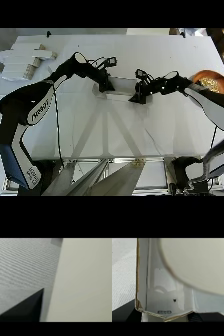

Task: Fold the box and place the chain.

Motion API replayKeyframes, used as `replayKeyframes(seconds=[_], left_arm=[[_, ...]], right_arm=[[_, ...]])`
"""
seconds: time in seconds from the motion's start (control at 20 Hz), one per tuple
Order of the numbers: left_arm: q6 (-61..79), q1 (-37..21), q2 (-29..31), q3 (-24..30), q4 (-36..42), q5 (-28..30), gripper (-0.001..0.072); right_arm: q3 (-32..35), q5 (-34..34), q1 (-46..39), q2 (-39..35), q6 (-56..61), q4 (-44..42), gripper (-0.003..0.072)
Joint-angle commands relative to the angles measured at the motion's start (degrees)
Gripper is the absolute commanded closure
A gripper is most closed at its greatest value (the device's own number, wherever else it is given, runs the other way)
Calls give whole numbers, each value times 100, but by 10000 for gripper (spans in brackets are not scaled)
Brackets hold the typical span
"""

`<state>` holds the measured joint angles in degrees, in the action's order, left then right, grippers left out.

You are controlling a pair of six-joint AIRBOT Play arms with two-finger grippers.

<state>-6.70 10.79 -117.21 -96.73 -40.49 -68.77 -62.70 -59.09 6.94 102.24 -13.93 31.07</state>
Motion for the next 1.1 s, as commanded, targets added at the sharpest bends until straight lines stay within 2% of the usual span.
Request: replayKeyframes(seconds=[0.0,0.35,0.65,0.7,0.75,0.85,0.9,0.95,1.05], left_arm=[[-2,-17,55,-4,-105,-201,167],[-518,-295,695,-4,-723,-398,167],[-1064,-507,1639,-4,-706,-1755,193],[-1204,-468,1784,-4,-649,-1998,277],[-1244,-407,1919,-4,-651,-2304,414],[-1250,-238,2092,-4,-645,-2857,632],[-1244,-136,2122,-4,-643,-3099,698],[-1244,-20,2133,-4,-645,-3191,700],[-1244,177,2114,-2,-597,-2949,700]], right_arm=[[0,-9,2,4,2,0,252],[0,-9,2,4,2,0,252],[0,-9,2,4,2,0,252],[0,-9,2,4,2,2,252],[0,-9,2,4,2,0,252],[0,-9,2,4,2,0,252],[0,-9,2,4,2,0,252],[0,-9,2,4,0,2,252],[0,-9,2,4,2,0,252]])
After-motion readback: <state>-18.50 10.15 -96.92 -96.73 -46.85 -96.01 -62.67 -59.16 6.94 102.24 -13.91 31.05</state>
